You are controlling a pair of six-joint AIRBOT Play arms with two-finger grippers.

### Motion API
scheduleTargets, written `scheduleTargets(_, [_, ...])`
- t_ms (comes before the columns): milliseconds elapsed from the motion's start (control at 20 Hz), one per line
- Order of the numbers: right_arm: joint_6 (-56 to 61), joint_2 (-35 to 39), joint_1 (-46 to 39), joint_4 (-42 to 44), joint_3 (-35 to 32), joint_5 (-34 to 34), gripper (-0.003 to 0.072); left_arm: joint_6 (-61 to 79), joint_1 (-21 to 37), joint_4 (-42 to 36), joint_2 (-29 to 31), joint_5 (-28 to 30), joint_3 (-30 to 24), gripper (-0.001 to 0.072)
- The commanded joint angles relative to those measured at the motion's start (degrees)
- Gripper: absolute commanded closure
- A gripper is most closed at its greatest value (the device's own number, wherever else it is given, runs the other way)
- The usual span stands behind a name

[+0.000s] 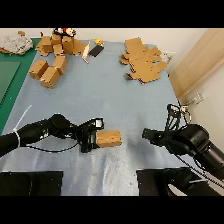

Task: Fold the box.

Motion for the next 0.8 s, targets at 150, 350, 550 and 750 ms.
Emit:
scheduleTargets(150, [0.2, -1.6, 0.0, 0.1, 0.0, 1.8, 0.0681, -8.7, 5.0, 0.5, 6.1, 8.5, 1.2, 0.0271])
scheduleTargets(350, [0.1, -1.6, 0.0, -0.7, 0.0, 1.8, 0.0681, -24.2, 18.0, 11.4, 11.5, 11.6, 1.2, 0.027])
scheduleTargets(550, [0.0, -1.6, 0.0, -1.4, 0.0, 1.8, 0.0681, -44.3, 37.7, 33.6, 12.9, 7.6, 1.2, 0.027])
scheduleTargets(750, [0.0, -1.6, 0.0, -1.7, 0.0, 2.6, 0.0681, -47.1, 55.2, 35.6, 12.8, 6.6, 1.4, 0.027])
